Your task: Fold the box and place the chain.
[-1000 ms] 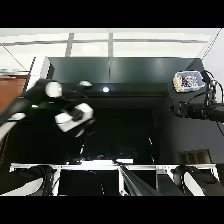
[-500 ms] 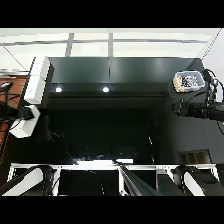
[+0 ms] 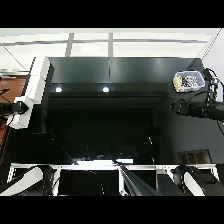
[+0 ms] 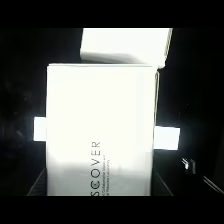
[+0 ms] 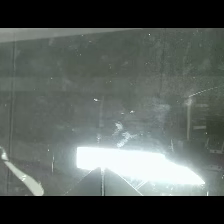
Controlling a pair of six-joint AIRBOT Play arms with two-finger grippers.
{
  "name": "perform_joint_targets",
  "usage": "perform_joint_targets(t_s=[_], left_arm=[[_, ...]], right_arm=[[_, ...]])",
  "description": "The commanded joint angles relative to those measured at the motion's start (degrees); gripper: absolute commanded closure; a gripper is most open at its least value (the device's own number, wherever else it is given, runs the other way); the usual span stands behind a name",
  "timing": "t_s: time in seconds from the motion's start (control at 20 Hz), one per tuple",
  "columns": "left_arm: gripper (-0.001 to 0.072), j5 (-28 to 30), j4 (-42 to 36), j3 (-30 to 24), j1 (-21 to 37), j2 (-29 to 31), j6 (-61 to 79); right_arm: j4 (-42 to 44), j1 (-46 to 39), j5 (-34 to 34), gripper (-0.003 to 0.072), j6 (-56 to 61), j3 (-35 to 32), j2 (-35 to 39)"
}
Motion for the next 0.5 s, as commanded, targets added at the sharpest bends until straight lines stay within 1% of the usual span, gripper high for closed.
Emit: perform_joint_targets(t_s=[0.0,0.2,0.25,0.3,0.35,0.4,0.45], left_arm=[[0.0351,2.67,-2.16,0.00,-0.90,-2.05,4.70],[0.0345,3.82,-2.19,0.00,-2.62,-5.16,4.74],[0.0278,5.31,-2.21,0.00,-3.06,-5.64,4.74],[0.0181,7.37,-2.23,0.00,-3.45,-5.77,4.72],[0.0011,9.05,-2.62,0.00,-3.74,-5.77,4.63],[-0.0008,9.57,-2.38,0.33,-4.04,-5.53,4.07],[-0.0009,8.61,-2.40,1.33,-4.33,-4.90,4.07]], right_arm=[[0.04,-0.04,-0.09,0.0669,0.26,-0.02,-0.04],[0.04,-0.04,0.20,0.0669,2.27,-0.02,-0.04],[0.04,-0.04,0.31,0.0669,2.43,-0.02,-0.04],[0.04,-0.04,0.39,0.0669,2.43,-0.02,-0.04],[0.04,-0.04,0.52,0.0669,2.49,-0.02,-0.02],[0.04,-0.04,0.55,0.0669,2.60,-0.02,-0.04],[0.04,-0.04,0.52,0.0669,2.60,0.00,-0.02]])
